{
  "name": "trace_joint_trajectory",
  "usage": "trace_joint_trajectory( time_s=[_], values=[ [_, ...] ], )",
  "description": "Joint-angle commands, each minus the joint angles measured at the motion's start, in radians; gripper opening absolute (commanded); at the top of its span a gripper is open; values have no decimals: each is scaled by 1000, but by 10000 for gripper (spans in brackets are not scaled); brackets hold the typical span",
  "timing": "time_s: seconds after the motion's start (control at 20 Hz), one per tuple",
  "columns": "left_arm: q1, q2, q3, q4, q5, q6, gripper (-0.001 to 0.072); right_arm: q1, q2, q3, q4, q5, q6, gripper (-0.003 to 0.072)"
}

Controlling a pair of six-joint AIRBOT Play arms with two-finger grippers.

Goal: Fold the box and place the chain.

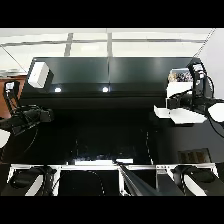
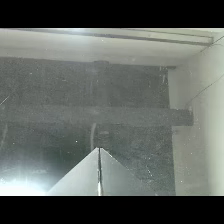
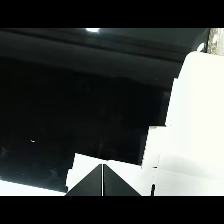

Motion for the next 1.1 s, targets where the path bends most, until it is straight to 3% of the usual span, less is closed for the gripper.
trace_joint_trajectory(
  time_s=[0.0,0.65,0.8,0.95,1.0,1.05],
  values=[
    [1,0,0,0,0,0,25,1,0,0,0,0,0,15],
    [1,0,0,0,0,0,24,1,0,0,1,-6,0,15],
    [1,0,0,0,18,0,24,1,0,0,21,-209,5,15],
    [0,-2,-1,-2,119,-1,25,1,-2,0,99,-306,4,16],
    [-1,-8,-1,-12,172,-1,24,-2,-7,0,93,-346,4,32],
    [-1,-18,-1,-33,216,-1,28,-9,-19,0,80,-382,5,310]
  ],
)
